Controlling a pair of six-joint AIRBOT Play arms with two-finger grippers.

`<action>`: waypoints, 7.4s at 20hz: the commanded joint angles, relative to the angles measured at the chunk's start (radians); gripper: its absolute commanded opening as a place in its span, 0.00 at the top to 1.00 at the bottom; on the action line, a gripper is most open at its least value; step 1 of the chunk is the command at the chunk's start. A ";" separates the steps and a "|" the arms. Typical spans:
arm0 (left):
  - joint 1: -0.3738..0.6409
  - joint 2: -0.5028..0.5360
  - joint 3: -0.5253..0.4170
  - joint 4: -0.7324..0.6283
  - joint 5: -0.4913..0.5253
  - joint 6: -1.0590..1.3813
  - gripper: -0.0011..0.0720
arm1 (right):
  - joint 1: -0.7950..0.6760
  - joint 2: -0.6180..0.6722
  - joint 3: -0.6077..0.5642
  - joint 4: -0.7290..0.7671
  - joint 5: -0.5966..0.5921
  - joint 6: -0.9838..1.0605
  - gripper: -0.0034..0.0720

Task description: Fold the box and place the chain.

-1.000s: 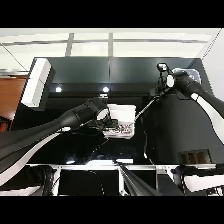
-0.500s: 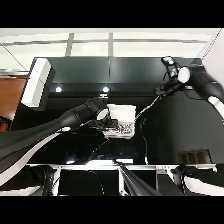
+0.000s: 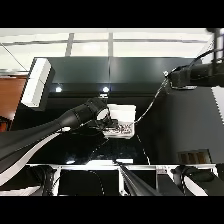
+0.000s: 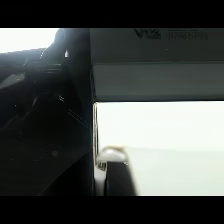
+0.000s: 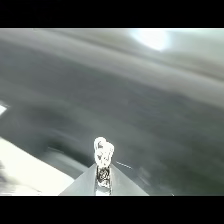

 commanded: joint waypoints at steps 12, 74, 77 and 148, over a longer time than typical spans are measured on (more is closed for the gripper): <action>0.000 0.000 0.000 0.000 -0.001 0.000 0.95 | 0.001 0.039 0.044 0.653 -0.089 -0.157 0.94; 0.668 0.563 -0.651 -1.120 0.088 1.872 0.00 | -0.224 -0.054 -0.538 0.054 -0.138 -0.048 0.54; 0.653 0.509 -0.650 -1.117 0.125 2.160 0.00 | -0.224 -0.054 -0.538 0.055 -0.137 0.009 0.54; 0.322 0.090 -0.374 -0.919 0.270 2.487 0.60 | 0.109 -0.267 -0.329 0.175 0.138 -0.704 0.03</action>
